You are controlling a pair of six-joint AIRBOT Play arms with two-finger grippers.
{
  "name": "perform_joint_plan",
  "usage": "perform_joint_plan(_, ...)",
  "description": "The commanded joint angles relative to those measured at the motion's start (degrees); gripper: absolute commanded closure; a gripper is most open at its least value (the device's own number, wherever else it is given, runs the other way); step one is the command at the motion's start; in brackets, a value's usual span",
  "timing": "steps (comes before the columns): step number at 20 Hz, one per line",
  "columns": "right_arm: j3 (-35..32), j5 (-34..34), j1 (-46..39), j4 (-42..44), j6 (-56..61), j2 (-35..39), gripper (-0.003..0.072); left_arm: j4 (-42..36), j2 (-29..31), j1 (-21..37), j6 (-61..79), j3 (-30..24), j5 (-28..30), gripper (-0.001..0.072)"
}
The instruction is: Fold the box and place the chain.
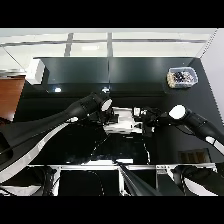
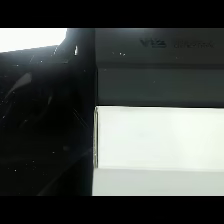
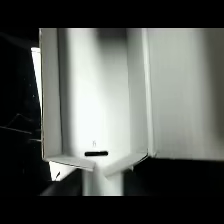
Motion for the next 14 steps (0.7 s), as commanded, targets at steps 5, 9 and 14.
perform_joint_plan(5, 0.02, -1.99, 3.72, 6.93, -0.44, -1.64, 0.0507, -0.24, 0.00, -0.04, 0.11, 0.15, -0.35, 0.0681)
perform_joint_plan(9, 0.02, -2.84, 5.05, 8.22, -0.20, -3.54, 0.0508, -0.24, 0.00, -0.04, 0.11, 0.15, -0.39, 0.0681)
perform_joint_plan(14, 0.02, -4.13, 5.05, 8.72, 0.17, -3.54, 0.0345, -0.24, -0.02, -0.04, 0.11, 0.15, -0.28, 0.0681)
